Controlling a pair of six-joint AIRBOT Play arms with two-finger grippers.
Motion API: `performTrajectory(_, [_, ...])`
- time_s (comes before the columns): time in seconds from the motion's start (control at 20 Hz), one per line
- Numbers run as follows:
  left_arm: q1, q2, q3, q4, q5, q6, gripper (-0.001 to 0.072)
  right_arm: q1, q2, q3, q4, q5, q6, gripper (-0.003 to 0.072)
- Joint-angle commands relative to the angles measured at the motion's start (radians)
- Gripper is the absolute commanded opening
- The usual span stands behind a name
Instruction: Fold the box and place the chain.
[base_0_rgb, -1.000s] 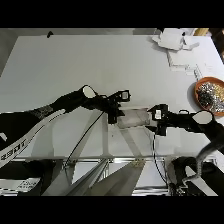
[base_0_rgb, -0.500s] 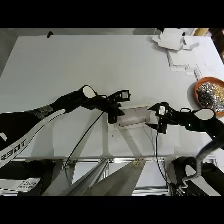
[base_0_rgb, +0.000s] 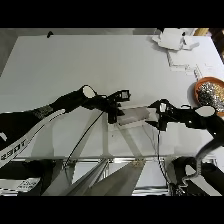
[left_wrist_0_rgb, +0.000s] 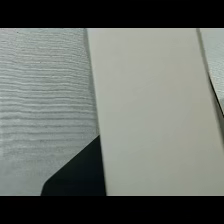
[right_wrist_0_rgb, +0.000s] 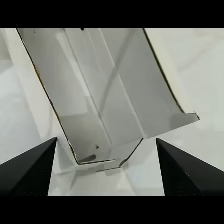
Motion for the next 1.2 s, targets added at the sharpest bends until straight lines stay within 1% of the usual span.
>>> performTrajectory(0.0, [-0.001,-0.001,0.0,0.0,0.0,0.0,0.001,0.0,-0.057,0.005,0.001,0.005,-0.001,0.0689])
performTrajectory(0.2, [-0.001,0.0,0.0,0.0,0.0,0.0,0.001,0.0,-0.122,0.005,0.002,0.005,-0.049,0.0688])
performTrajectory(0.45, [-0.001,-0.001,0.0,0.0,0.0,0.0,0.001,0.01,-0.132,0.004,0.002,0.031,-0.048,0.0687])
performTrajectory(0.55, [-0.001,-0.001,0.0,0.0,0.0,0.0,0.001,0.039,-0.133,0.001,0.0,0.031,-0.048,0.0686])
performTrajectory(0.65, [-0.001,-0.001,0.0,0.0,0.0,0.0,0.001,0.071,-0.135,-0.01,0.006,0.027,-0.047,0.0686])
performTrajectory(0.9, [-0.001,-0.001,0.0,0.0,0.0,0.0,0.001,0.074,-0.134,-0.065,0.004,0.008,-0.048,0.0672])
performTrajectory(1.15, [-0.001,0.0,0.0,0.0,0.0,0.0,0.001,0.074,-0.134,-0.069,0.045,-0.007,-0.05,0.0655])
